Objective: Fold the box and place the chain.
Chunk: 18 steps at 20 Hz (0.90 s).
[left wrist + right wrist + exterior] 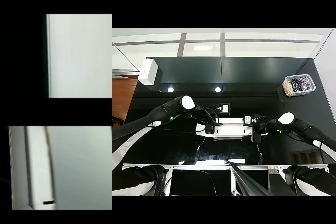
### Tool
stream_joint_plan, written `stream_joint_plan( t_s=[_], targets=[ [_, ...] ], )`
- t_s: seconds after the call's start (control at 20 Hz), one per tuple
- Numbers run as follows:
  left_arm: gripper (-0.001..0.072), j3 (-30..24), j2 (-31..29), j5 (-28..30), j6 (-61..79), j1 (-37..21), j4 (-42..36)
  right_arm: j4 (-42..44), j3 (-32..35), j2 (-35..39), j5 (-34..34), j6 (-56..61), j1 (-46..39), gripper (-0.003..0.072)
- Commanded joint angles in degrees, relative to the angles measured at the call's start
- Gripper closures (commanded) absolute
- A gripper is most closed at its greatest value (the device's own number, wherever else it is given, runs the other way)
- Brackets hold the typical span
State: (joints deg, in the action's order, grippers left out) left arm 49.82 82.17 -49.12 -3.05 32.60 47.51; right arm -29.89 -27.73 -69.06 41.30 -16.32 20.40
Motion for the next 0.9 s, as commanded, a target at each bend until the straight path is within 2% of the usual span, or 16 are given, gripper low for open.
stream_joint_plan(
  t_s=[0.0,0.15,0.2,0.25,0.3,0.5,0.55,0.65,0.8,0.85],
  targets=[
    [0.0681,0.0,0.0,0.0,0.0,0.0,0.0,0.0,0.0,0.0,0.0,0.0,0.0,-0.0022],
    [0.068,0.0,0.0,0.0,0.0,0.0,0.0,-0.8,0.0,-0.1,0.0,0.0,0.4,-0.0022],
    [0.068,0.0,0.0,0.0,0.0,0.0,0.0,-0.7,0.0,-0.1,0.0,0.0,0.4,0.0006],
    [0.068,0.0,0.0,0.0,0.0,0.0,0.0,-0.7,0.0,-0.1,-0.1,0.0,0.4,0.0125],
    [0.068,0.0,0.0,0.0,0.0,0.0,0.0,-0.7,0.0,-0.1,-0.1,0.0,0.4,0.0152],
    [0.068,0.0,0.0,0.0,0.0,0.0,0.0,-0.7,0.0,-0.1,-0.1,0.0,0.4,0.0158],
    [0.068,0.0,0.0,0.0,0.0,0.0,0.0,-0.7,0.0,-0.1,-0.1,0.0,0.4,0.0286],
    [0.068,0.0,0.0,0.0,0.0,0.0,0.0,-0.7,0.0,-0.1,-0.1,0.0,0.4,0.0452],
    [0.0676,0.1,-0.7,-0.6,-0.4,0.0,0.2,-0.7,0.0,-0.1,-0.1,0.0,0.4,0.0458],
    [0.0648,0.1,-1.4,-0.8,-0.4,0.0,0.8,-0.7,0.0,-0.1,-0.1,0.0,0.4,0.0458]
  ],
)
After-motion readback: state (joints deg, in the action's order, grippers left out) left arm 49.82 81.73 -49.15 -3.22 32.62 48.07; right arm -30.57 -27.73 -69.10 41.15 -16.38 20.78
